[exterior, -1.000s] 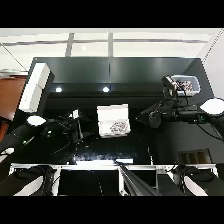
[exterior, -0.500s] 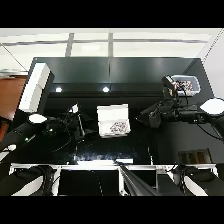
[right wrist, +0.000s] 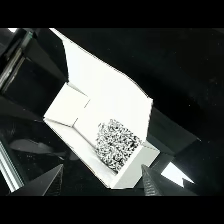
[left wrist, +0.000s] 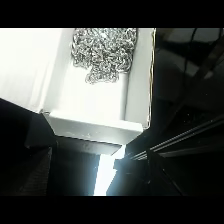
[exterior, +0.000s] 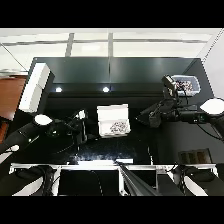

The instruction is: Fold the box and place the chain.

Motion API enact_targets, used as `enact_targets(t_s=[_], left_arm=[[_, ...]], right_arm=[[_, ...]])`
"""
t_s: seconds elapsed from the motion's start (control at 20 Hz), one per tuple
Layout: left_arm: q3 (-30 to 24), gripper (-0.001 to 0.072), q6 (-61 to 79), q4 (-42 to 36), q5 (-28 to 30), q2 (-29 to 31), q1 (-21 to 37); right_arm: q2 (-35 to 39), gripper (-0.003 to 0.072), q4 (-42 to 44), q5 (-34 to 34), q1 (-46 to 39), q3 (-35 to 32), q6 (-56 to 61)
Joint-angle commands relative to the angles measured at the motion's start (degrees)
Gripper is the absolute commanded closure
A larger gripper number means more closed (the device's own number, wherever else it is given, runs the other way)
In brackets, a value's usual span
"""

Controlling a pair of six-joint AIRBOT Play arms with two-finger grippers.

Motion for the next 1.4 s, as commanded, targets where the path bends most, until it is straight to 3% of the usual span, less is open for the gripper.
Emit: enact_targets(t_s=[0.0,0.4,1.35], left_arm=[[0.52,0.0010,-0.96,1.36,1.49,-0.42,-1.14],[6.47,0.0018,-1.60,1.84,-1.66,-6.60,-2.34],[7.69,0.0006,-4.07,3.08,-0.50,-7.76,-2.82]], right_arm=[[-0.02,0.0123,-0.02,0.04,0.02,0.04,0.02],[-0.02,0.0123,-0.02,0.04,0.02,0.04,0.02],[-0.02,0.0124,-0.02,0.04,0.02,0.04,0.02]])
